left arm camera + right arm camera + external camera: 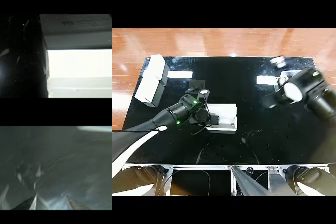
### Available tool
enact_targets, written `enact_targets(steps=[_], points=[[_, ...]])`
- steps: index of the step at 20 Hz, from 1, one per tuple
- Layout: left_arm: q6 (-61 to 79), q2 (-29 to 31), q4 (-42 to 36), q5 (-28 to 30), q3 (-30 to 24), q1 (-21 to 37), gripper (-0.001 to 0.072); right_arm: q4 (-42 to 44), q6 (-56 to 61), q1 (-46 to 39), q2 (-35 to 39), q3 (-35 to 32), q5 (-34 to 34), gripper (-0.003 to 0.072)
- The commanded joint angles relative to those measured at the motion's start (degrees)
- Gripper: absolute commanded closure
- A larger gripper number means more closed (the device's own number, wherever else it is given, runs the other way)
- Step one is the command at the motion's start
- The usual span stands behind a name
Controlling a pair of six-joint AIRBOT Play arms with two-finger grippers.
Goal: Fold the box and place the chain.
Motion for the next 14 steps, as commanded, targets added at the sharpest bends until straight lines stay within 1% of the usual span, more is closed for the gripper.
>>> enact_targets(steps=[1,3,4,5,7,8,11,14], points=[[0.0,0.0,0.0,0.42,0.0,0.02,0.069,-2.99,2.27,-15.82,-1.44,-0.59,-9.49,0.0224],[-0.02,0.0,0.0,0.35,0.0,0.02,0.069,0.55,1.05,-25.53,-4.15,-0.48,-15.47,0.0223],[-0.02,0.0,-0.02,0.33,0.0,0.02,0.069,3.04,-1.14,-29.03,-5.73,-0.02,-18.53,0.0132],[-0.02,0.0,-0.04,0.39,0.0,0.0,0.069,7.63,-5.81,-32.17,-7.78,0.66,-22.16,0.0071],[-0.02,0.0,-0.42,0.37,0.0,0.02,0.069,15.87,-14.1,-36.22,-12.74,3.21,-25.99,0.0069],[-0.02,0.0,-0.42,0.52,0.0,0.02,0.069,16.57,-14.58,-37.24,-15.82,5.18,-27.12,0.007],[0.0,0.0,-0.31,1.46,0.0,0.02,0.069,16.55,-14.73,-38.34,-25.66,13.73,-26.73,0.007],[-0.04,0.0,-0.13,1.25,0.0,0.04,0.069,16.52,-14.71,-38.49,-34.97,23.15,-23.82,0.0071]])
